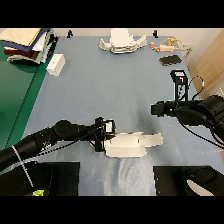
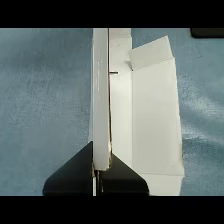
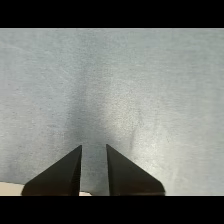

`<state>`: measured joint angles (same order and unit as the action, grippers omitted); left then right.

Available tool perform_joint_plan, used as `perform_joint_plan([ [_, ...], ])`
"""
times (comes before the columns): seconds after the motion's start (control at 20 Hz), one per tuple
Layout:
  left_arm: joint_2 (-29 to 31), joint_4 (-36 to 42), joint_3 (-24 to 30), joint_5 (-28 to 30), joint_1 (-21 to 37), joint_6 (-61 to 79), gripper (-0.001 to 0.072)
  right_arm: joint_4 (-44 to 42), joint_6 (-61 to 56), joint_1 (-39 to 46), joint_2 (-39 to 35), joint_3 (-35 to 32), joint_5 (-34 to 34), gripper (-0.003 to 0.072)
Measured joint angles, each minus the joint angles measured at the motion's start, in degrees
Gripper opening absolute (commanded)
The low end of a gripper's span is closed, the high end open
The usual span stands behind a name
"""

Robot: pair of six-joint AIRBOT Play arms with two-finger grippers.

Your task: Fold the box.

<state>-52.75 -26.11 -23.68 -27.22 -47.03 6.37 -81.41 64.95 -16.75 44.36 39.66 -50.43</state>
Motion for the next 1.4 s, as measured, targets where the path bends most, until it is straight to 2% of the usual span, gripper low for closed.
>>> perform_joint_plan([
  [0.75, -0.72, -0.85, -3.37, -2.49, 3.67, -2.97, 0.0011, -1.14, 0.00, 0.00, 0.00, 0.00, -0.04, 0.0245],
  [1.1, -2.60, -0.72, -3.82, -6.75, 3.96, -2.95, 0.0012, -1.42, 0.00, 0.00, 0.00, 0.00, -0.17, 0.0245],
  [1.4, -2.93, -0.98, -3.82, -8.04, 3.96, -2.91, 0.0012, -1.77, 0.00, 0.00, 0.00, 0.00, -1.64, 0.0225],
])
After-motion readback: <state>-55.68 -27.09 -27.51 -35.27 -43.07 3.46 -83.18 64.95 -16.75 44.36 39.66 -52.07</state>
